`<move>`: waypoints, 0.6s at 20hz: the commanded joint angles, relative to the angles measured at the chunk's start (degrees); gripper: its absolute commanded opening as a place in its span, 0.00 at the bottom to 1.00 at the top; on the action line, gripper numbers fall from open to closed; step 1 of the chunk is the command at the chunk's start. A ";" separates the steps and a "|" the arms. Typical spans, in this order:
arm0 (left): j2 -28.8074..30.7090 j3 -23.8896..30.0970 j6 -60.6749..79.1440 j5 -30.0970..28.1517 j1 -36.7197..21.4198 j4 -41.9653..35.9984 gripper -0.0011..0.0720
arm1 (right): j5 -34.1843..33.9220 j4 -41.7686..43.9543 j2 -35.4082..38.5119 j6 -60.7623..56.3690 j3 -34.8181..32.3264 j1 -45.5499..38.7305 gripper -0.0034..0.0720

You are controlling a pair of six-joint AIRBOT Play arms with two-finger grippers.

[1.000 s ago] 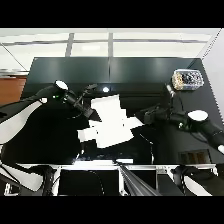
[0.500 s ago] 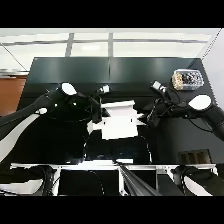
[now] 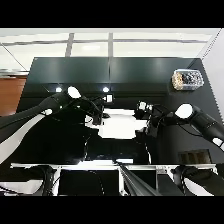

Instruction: Fold the box and place the chain.

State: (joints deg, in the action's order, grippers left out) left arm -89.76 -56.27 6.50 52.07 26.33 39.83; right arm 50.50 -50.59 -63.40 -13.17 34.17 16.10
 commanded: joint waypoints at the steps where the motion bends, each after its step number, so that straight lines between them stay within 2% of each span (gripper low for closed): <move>1: -0.48 0.02 0.59 0.50 -0.02 0.20 0.05 | -0.79 -0.20 -0.39 2.73 -1.84 1.62 0.97; 7: -0.50 0.02 -2.58 1.09 -0.02 0.66 0.05 | -7.69 0.17 -2.08 4.66 -2.82 8.92 0.97; 12: -0.55 0.09 -2.62 0.94 0.00 1.49 0.05 | -9.49 8.59 -2.08 3.63 -2.82 10.27 0.97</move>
State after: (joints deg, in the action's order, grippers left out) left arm -90.26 -56.23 4.32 52.95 26.33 40.75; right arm 43.40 -47.20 -65.36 -8.84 31.40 25.34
